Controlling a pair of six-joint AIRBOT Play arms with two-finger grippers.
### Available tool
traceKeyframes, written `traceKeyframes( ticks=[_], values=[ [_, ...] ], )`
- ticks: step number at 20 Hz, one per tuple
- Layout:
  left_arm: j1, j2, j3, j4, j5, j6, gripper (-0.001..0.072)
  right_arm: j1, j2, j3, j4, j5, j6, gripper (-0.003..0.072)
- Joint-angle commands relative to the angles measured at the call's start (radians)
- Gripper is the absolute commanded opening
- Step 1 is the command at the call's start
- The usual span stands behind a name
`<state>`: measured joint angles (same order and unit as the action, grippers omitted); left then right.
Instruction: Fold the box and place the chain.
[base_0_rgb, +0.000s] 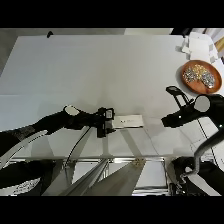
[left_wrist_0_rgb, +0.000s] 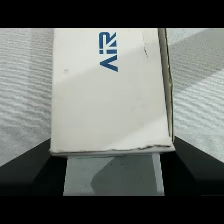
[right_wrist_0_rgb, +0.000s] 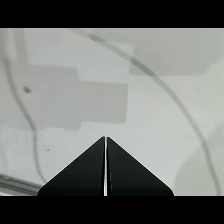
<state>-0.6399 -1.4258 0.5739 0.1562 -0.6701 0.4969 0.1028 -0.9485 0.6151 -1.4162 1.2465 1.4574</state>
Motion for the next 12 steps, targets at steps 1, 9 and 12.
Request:
traceKeyframes(
  ticks=[1,9,12],
  values=[
    [0.0,0.0,0.001,0.0,0.0,0.0,0.0312,-0.053,0.001,0.002,-0.047,0.027,0.14,0.0014],
    [0.007,0.019,0.001,-0.025,0.001,-0.014,0.0004,-0.053,0.001,0.002,-0.041,-0.022,0.141,0.0015],
    [0.055,0.13,0.001,-0.005,0.066,-0.129,0.0004,-0.053,0.001,0.002,-0.03,-0.035,0.14,0.0015]
  ],
)
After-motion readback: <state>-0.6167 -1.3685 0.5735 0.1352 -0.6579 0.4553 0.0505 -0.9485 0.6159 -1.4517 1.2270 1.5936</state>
